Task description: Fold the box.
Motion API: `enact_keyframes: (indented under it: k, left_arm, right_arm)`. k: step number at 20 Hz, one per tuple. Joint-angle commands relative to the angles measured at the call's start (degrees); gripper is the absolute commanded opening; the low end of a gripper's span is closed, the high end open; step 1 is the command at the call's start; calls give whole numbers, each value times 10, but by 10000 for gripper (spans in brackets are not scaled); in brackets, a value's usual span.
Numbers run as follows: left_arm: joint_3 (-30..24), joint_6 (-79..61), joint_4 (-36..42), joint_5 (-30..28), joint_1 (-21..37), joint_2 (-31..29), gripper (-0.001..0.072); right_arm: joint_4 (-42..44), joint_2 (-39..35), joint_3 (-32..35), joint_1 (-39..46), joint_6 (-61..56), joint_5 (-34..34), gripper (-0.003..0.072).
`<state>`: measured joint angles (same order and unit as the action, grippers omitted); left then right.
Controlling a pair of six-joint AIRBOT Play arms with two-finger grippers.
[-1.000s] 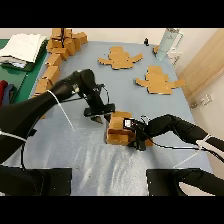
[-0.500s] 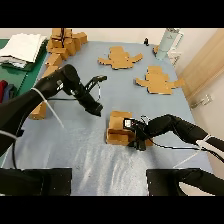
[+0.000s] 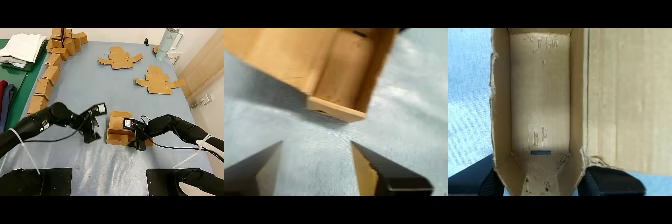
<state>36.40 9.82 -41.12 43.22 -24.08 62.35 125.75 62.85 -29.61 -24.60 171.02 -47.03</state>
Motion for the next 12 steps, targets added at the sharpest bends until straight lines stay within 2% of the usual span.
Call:
enact_keyframes:
  k: [1, 7, 12]
  left_arm:
    - [-46, -218, 107, -37, -9, 9, 690]
    - [-28, -250, 116, -68, -28, 74, 691]
    - [4, -249, 133, -57, -45, 108, 691]
  right_arm:
    - [0, 0, -1, 0, 0, 0, 580]
    - [0, 0, -1, 0, 0, 0, 580]
    - [0, 0, -1, 0, 0, 0, 580]
